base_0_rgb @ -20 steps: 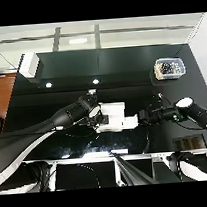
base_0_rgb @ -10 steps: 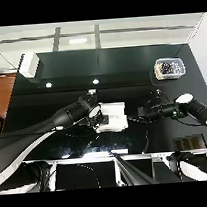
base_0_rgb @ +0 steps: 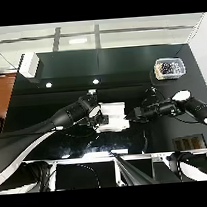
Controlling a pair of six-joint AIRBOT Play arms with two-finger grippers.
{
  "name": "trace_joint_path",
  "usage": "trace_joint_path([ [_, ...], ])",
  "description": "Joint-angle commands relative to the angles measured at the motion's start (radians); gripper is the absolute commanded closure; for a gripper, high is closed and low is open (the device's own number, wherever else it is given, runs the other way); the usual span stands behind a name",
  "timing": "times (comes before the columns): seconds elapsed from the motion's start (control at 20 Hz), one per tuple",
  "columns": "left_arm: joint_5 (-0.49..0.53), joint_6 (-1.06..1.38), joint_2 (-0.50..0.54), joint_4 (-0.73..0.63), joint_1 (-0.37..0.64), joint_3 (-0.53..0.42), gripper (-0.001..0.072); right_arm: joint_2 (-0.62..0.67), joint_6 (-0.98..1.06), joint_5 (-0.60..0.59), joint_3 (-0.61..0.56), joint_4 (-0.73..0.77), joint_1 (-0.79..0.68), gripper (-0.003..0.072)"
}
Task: Fold the box and place the chain.
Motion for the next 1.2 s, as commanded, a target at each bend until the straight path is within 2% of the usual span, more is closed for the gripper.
trace_joint_path([
  [0.0, 0.000, 0.000, 0.000, 0.000, 0.000, 0.001, 0.0681, 0.000, 0.026, -0.073, 0.003, 0.000, 0.089, 0.0082],
  [0.15, 0.000, 0.000, 0.000, 0.000, 0.000, 0.001, 0.0681, 0.000, 0.079, -0.153, 0.016, -0.028, 0.164, 0.0082],
  [0.4, 0.000, 0.000, 0.000, 0.000, 0.000, 0.001, 0.0681, 0.000, 0.379, -0.243, 0.130, -0.330, 0.277, 0.0083],
  [0.5, 0.000, 0.000, 0.000, 0.000, 0.000, 0.001, 0.0681, 0.000, 0.445, -0.247, 0.156, -0.378, 0.314, 0.0086],
  [0.55, 0.000, 0.000, 0.000, 0.000, 0.000, 0.001, 0.0681, 0.000, 0.469, -0.247, 0.166, -0.407, 0.335, 0.0176],
  [0.6, 0.000, 0.000, 0.000, 0.000, 0.000, 0.001, 0.0681, 0.000, 0.496, -0.247, 0.178, -0.436, 0.356, 0.0197],
  [0.95, 0.000, 0.000, 0.000, 0.000, 0.000, 0.001, 0.0681, -0.008, 0.697, -0.236, 0.236, -0.618, 0.437, 0.0196],
  [1.15, 0.000, 0.000, 0.000, 0.000, 0.000, 0.001, 0.0681, -0.058, 0.705, -0.204, 0.279, -0.629, 0.473, 0.0197],
])
